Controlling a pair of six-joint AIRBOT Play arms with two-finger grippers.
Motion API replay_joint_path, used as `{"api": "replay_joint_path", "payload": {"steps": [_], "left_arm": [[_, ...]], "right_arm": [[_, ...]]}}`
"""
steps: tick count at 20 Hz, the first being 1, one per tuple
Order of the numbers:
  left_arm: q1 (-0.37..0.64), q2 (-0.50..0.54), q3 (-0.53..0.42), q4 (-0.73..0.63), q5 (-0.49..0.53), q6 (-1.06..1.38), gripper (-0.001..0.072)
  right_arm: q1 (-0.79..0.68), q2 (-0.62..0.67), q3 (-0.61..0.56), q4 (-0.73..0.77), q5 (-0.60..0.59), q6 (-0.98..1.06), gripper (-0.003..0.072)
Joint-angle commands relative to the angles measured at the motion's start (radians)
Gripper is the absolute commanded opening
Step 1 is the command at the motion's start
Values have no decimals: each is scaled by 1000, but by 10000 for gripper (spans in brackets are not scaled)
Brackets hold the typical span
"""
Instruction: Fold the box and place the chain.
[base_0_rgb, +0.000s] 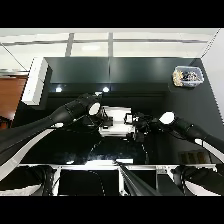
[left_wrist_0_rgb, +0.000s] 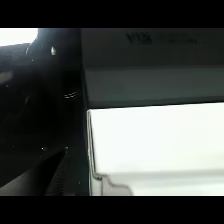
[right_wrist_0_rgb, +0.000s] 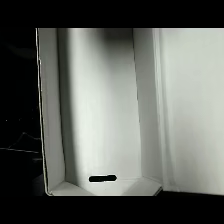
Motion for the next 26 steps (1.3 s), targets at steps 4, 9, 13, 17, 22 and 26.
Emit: {"api": "replay_joint_path", "payload": {"steps": [4, 9, 13, 17, 22, 26], "left_arm": [[-1, 0, 1, -3, 43, -48, 117], [-14, 0, 1, 8, 42, -43, 24], [-14, 0, 1, 19, 33, -41, 24], [-14, 0, 1, 19, 33, -41, 24], [-14, 0, 1, 21, 22, -40, 24], [-12, 0, 1, 34, 4, -36, 23]], "right_arm": [[0, 0, 0, 6, -5, 4, 411], [0, 0, 0, 6, -5, 4, 412], [0, 0, 0, 5, -4, 4, 412], [0, 5, 0, 3, -3, 62, 414], [-1, 76, 0, -90, 66, 145, 712], [-1, 152, 0, -311, 93, 220, 708]]}}
